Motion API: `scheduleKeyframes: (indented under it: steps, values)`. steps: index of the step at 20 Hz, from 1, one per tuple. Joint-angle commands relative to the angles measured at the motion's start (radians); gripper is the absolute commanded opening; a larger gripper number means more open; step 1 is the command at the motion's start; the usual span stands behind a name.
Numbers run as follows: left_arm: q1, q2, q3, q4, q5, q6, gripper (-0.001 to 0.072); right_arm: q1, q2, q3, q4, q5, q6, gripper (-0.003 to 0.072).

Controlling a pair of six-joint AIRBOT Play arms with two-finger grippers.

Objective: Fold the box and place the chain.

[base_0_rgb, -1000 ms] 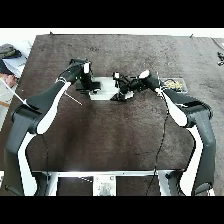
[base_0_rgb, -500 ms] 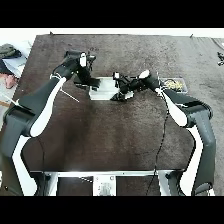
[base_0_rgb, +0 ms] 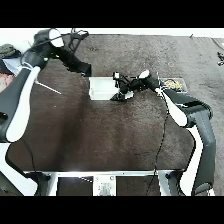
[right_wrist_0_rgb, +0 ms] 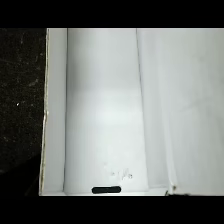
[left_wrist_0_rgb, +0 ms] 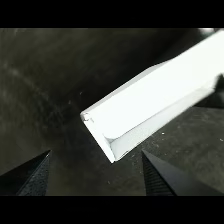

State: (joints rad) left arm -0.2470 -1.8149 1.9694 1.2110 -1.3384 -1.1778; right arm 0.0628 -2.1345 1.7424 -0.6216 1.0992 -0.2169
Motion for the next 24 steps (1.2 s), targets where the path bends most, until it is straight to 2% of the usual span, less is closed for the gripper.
scheduleKeyframes:
  steps: [1, 2, 4, 6, 8, 11, 15, 19, 20, 21, 24]
  values:
    - [0.126, 0.013, -0.087, -0.259, 0.032, 0.376, 0.0617, 0.0, 0.0, 0.0, 0.0, 0.0, 0.0, 0.0166]
    - [0.16, 0.013, -0.13, -0.288, 0.058, 0.448, 0.0617, 0.0, 0.0, 0.0, 0.0, 0.0, 0.0, 0.0167]
    - [0.205, 0.012, -0.189, -0.294, 0.101, 0.444, 0.0617, 0.0, 0.0, 0.0, 0.0, 0.0, 0.0, 0.0167]
    - [0.227, 0.012, -0.204, -0.309, 0.114, 0.445, 0.0617, 0.001, 0.0, 0.0, 0.0, 0.0, 0.0, 0.0167]
    - [0.225, 0.011, -0.208, -0.364, 0.177, 0.472, 0.0617, 0.0, 0.0, 0.0, 0.0, 0.0, 0.0, 0.0167]
    - [0.233, -0.014, -0.249, -0.507, 0.199, 0.765, 0.0598, 0.0, 0.0, 0.0, 0.0, 0.0, 0.0, 0.0167]
    - [0.272, -0.138, -0.249, -0.719, 0.146, 0.988, 0.0598, 0.001, 0.0, 0.0, 0.0, 0.0, 0.0, 0.0167]
    - [0.264, -0.243, -0.249, -0.727, 0.056, 1.3, 0.0601, 0.001, 0.0, 0.0, 0.0, 0.0, 0.0, 0.0167]
    - [0.261, -0.259, -0.249, -0.721, 0.04, 1.374, 0.0696, 0.0, 0.0, 0.0, 0.0, 0.0, 0.0, 0.0167]
    - [0.26, -0.267, -0.251, -0.721, 0.018, 1.447, 0.072, 0.0, 0.0, 0.0, 0.0, 0.0, 0.0, 0.0167]
    - [0.26, -0.284, -0.257, -0.721, -0.061, 1.635, 0.072, 0.001, 0.0, 0.0, 0.0, 0.0, 0.0, 0.0167]
